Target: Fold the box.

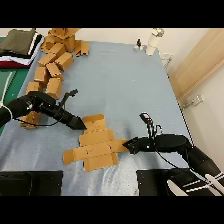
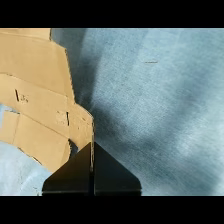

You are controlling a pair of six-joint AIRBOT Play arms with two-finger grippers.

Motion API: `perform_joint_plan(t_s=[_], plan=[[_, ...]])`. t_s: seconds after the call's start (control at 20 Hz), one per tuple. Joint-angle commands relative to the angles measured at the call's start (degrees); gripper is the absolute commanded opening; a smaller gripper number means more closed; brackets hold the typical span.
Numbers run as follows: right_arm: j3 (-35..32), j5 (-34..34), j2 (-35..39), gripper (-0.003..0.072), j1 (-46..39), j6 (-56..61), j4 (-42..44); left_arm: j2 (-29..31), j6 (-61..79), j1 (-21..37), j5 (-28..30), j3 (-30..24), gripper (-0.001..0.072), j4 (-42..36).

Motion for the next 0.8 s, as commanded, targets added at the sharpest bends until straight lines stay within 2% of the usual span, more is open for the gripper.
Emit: perform_joint_plan(t_s=[0.0, 0.25, 0.3, 0.45, 0.5, 0.55, 0.75], plan=[[-0.02, 0.33, -0.68, 0.0004, 0.04, 0.04, -0.28, 0.02, 2.78, -3.69, -2.54, -0.46, 0.0428, -4.46], [0.00, 0.46, -1.95, 0.0004, 0.04, 0.04, -0.68, 0.02, 2.69, -5.84, -1.64, -0.46, 0.0425, -4.48], [0.00, 0.52, -2.05, 0.0004, 0.04, 0.04, -0.66, 0.02, 2.71, -5.86, -1.14, -0.46, 0.0398, -4.63], [0.00, 0.83, -2.19, 0.0004, 0.04, 0.04, -0.63, 0.02, 2.64, -6.10, -0.70, -0.46, 0.0387, -4.81], [0.00, 0.87, -2.19, 0.0004, 0.04, 0.04, -0.63, 0.02, 2.95, -6.32, -0.59, -0.46, 0.0208, -4.81], [0.00, 0.85, -2.19, 0.0004, 0.04, 0.04, -0.63, 0.02, 3.58, -6.56, -0.39, -0.46, 0.0152, -4.81], [0.00, 0.85, -2.19, 0.0004, 0.04, 0.48, -0.63, 0.02, 3.65, -6.86, -0.35, -0.46, 0.0150, -4.79]])
